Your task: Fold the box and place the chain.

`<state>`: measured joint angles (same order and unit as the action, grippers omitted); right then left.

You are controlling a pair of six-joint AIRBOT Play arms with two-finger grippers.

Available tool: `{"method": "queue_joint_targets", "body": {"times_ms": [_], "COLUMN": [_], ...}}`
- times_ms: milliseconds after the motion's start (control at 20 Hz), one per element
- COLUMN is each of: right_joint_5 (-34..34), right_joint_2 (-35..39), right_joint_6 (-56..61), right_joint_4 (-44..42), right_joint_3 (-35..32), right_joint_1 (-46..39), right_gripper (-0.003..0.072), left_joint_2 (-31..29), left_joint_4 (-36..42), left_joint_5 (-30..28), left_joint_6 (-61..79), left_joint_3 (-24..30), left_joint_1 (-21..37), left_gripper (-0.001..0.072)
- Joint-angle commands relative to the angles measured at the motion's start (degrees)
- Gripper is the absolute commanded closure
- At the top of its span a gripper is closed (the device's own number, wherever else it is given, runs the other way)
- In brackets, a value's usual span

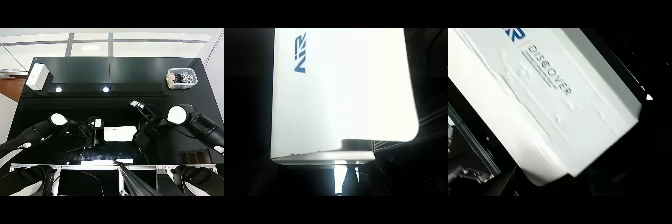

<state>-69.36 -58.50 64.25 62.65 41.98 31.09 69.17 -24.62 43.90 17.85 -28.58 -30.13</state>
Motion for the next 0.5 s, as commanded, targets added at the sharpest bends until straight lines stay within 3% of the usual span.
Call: {"method": "queue_joint_targets", "body": {"times_ms": [0, 150, 450], "right_joint_5": [-4.5, -2.8, 11.7], "right_joint_2": [2.4, 5.8, 3.8], "right_joint_6": [-1.4, -8.0, -28.8], "right_joint_4": [6.6, 7.0, 0.1], "right_joint_3": [2.0, 3.3, 1.3], "right_joint_1": [0.0, 0.0, 0.0], "right_gripper": [0.0192, 0.0192, 0.0189], "left_joint_2": [0.0, 0.0, 0.0], "left_joint_4": [0.0, 0.0, 0.0], "left_joint_5": [-0.2, -0.2, -0.2], "left_joint_6": [0.0, 0.0, 0.0], "left_joint_3": [0.0, 0.0, 0.0], "left_joint_1": [0.0, 0.0, 0.0], "left_gripper": [0.0309, 0.0309, 0.0309]}}
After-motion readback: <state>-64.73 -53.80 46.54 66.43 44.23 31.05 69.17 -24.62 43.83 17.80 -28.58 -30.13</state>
